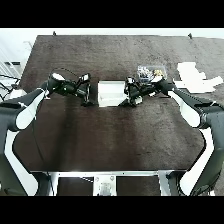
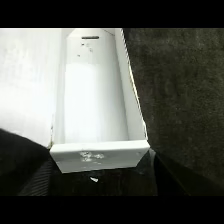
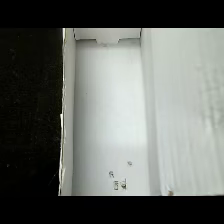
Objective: Fold the box and place the chain.
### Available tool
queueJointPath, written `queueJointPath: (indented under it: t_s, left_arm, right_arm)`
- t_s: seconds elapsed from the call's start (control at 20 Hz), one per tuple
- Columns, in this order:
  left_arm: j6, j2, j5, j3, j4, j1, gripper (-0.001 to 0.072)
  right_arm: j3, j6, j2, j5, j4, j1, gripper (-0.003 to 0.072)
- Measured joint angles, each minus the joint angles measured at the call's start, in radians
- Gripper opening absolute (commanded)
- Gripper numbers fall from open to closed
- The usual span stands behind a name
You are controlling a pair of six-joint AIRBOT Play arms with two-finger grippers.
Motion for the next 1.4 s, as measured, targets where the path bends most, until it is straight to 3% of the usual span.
queueJointPath:
  t_s: [1.4]
  left_arm:
    - [-0.017,-0.117,0.037,0.114,0.001,-0.052,0.0709]
  right_arm:
    - [0.0,0.002,0.0,-0.004,0.001,-0.001,0.0475]
